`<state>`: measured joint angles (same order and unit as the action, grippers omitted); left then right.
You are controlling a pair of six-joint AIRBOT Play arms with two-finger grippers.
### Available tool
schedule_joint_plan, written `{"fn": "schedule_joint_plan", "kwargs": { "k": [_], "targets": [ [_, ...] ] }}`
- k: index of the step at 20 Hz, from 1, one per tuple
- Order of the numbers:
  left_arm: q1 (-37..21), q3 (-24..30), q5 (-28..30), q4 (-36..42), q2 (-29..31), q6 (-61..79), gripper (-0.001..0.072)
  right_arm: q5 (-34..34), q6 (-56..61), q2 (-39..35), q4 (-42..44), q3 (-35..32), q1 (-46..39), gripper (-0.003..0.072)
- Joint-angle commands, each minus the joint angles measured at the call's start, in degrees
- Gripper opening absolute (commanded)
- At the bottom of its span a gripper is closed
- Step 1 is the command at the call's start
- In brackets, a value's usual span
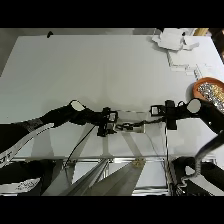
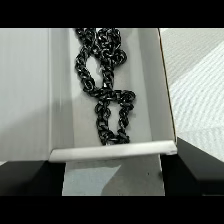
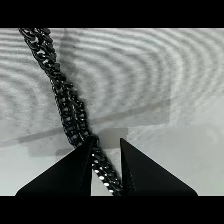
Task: Fold the box and place the chain.
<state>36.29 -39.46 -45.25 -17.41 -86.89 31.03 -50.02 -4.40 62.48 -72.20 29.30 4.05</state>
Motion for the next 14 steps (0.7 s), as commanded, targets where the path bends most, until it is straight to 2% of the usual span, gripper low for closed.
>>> {"fn": "schedule_joint_plan", "kwargs": {
  "k": [1,8,14],
  "targets": [
    [0.0,0.0,0.02,-0.02,0.02,0.02,0.0314,-1.73,-0.17,-1.36,0.0,0.0,-0.02,0.017],
    [0.0,0.0,0.02,0.0,0.02,0.02,0.0314,-0.79,-0.66,-1.88,-0.07,-1.44,-0.02,0.017],
    [0.0,0.0,0.0,-0.02,0.02,0.02,0.0314,3.39,-0.61,-1.88,-0.04,-1.77,-0.02,0.0148]
  ]
}}
